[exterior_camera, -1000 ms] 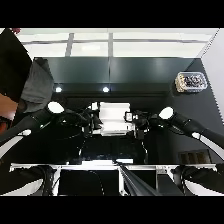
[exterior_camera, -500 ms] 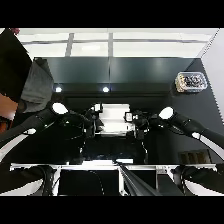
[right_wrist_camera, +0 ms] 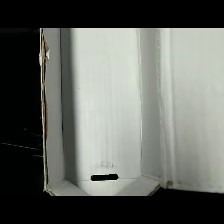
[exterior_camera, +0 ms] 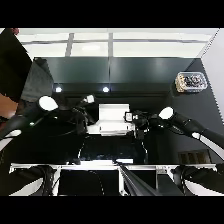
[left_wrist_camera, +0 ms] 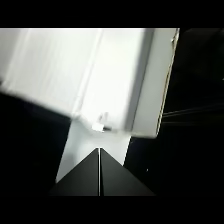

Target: Fold the box and place the chain.

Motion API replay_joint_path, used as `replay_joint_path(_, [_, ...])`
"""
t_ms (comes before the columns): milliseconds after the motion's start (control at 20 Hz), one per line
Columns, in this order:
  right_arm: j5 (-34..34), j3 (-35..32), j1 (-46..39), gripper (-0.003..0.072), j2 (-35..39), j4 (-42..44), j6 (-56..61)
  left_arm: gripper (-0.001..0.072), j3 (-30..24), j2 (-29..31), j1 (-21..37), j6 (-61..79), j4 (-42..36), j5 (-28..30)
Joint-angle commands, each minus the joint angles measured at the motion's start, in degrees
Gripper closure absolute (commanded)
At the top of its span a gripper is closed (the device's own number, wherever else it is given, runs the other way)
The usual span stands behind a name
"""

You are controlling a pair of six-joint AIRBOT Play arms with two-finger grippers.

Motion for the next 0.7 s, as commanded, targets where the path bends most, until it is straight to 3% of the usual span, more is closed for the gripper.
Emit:
replay_joint_path(0, [0.1,0.1,0.0,0.0461,0.0,0.0,0.0,0.0683,0.2,6.5,7.8,-13.5,4.8,-5.9])
replay_joint_path(150, [0.1,0.1,0.0,0.0462,0.0,0.0,0.0,0.0683,-0.7,6.8,16.3,-31.2,8.3,-6.5])
replay_joint_path(300, [0.1,0.1,0.0,0.0462,0.0,0.0,0.0,0.0682,-4.1,3.5,22.5,-51.5,6.6,-7.0])
replay_joint_path(450, [0.1,0.1,0.0,0.0462,0.0,0.0,0.0,0.0681,-6.1,-1.9,24.5,-43.6,-3.5,-8.2])
replay_joint_path(550, [0.1,0.1,0.0,0.0462,0.0,0.0,0.0,0.0683,-6.2,-5.7,23.7,-41.9,-6.6,-9.2])
replay_joint_path(650, [0.1,0.1,0.0,0.0462,0.0,0.0,0.0,0.0684,-6.5,-8.7,20.9,-45.5,-7.4,-6.0])
